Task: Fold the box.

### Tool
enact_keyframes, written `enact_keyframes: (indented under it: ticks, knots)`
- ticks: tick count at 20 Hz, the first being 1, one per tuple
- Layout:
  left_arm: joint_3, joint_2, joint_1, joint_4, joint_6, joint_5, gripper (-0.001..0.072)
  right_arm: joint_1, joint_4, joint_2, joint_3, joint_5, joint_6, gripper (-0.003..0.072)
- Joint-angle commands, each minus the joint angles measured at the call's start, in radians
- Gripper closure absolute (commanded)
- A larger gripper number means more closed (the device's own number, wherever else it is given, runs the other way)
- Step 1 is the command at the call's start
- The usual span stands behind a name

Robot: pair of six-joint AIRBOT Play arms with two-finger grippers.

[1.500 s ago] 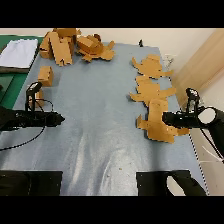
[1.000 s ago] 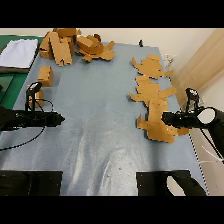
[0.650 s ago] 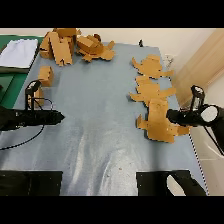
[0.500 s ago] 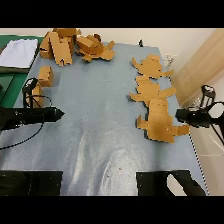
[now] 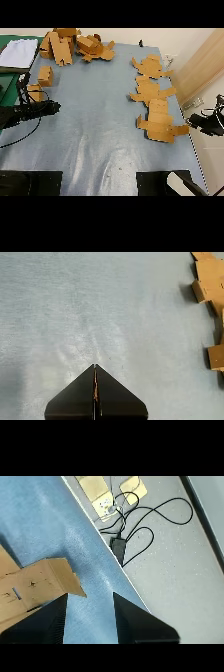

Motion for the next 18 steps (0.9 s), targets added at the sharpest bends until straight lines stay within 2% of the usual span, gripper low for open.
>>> enact_keyframes:
  ticks: [1, 4, 12, 14, 17, 18]
  knots:
    - [0.0, -0.013, -0.001, -0.001, 0.0, 0.023, 0.07, -0.017, 0.036, -0.065, 0.003, -0.016, -0.042, 0.0232]
    - [0.0, -0.041, -0.001, -0.001, -0.001, 0.023, 0.07, -0.016, 0.13, -0.109, 0.003, -0.025, -0.085, 0.0232]
    - [0.0, -0.101, -0.001, -0.002, -0.037, -0.006, 0.0699, -0.016, 0.165, -0.265, 0.003, -0.062, -0.124, 0.0241]
    - [0.0, -0.111, -0.001, -0.006, -0.037, -0.023, 0.0699, -0.015, 0.282, -0.292, 0.003, -0.07, -0.201, 0.0376]
    - [0.0, -0.118, -0.002, -0.029, -0.037, -0.031, 0.0699, -0.014, 0.534, -0.295, 0.003, -0.057, -0.349, 0.0424]
    - [0.0, -0.121, -0.002, -0.036, -0.037, -0.032, 0.0699, -0.014, 0.595, -0.295, 0.003, -0.035, -0.38, 0.0573]
